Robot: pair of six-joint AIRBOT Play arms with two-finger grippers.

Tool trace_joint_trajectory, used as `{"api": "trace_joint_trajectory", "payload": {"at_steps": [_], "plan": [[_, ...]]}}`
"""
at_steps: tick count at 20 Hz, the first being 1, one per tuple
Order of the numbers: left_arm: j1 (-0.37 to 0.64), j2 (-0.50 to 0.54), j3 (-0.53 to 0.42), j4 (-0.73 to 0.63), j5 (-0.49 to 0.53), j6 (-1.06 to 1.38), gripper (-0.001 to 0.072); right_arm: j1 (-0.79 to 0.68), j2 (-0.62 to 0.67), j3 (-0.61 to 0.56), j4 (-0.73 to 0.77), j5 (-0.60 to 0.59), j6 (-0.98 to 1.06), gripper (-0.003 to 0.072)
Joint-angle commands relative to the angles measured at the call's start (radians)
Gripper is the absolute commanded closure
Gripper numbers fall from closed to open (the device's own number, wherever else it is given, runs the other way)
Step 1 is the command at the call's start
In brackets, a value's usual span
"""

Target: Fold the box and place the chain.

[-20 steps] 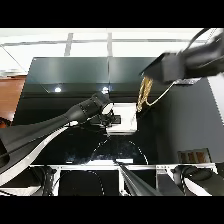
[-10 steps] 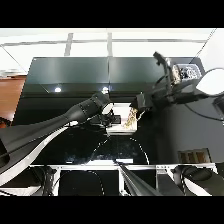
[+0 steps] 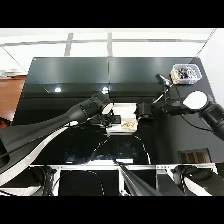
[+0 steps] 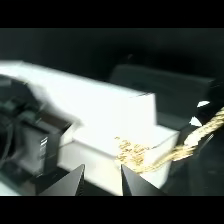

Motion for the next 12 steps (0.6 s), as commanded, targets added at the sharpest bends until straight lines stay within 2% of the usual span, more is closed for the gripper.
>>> {"api": "trace_joint_trajectory", "payload": {"at_steps": [1,3,5,7,8,9,10,12], "plan": [[0.001,0.000,0.001,0.000,0.000,0.000,0.0682,-0.141,0.001,-0.008,-0.029,0.010,-0.034,0.0403],[0.001,0.000,0.001,0.000,0.000,0.000,0.0682,-0.239,0.000,-0.008,-0.171,-0.033,0.004,0.0404],[0.001,0.000,0.001,0.000,0.000,0.000,0.0682,-0.314,-0.006,-0.008,-0.343,-0.123,0.082,0.0405],[0.001,0.000,0.001,0.000,0.000,0.000,0.0682,-0.368,-0.039,-0.008,-0.438,-0.191,0.099,0.0403],[0.001,0.000,0.001,0.000,0.001,0.000,0.0682,-0.388,-0.066,-0.008,-0.442,-0.212,0.099,0.0361],[0.001,0.000,0.001,0.000,0.001,0.000,0.0682,-0.404,-0.101,-0.007,-0.441,-0.236,0.099,0.0064],[0.001,0.000,0.001,0.000,0.000,0.000,0.0682,-0.414,-0.134,-0.002,-0.441,-0.251,0.098,0.0012],[0.001,0.000,0.001,0.000,0.000,0.000,0.0682,-0.433,-0.206,0.028,-0.434,-0.263,0.102,0.0014]]}}
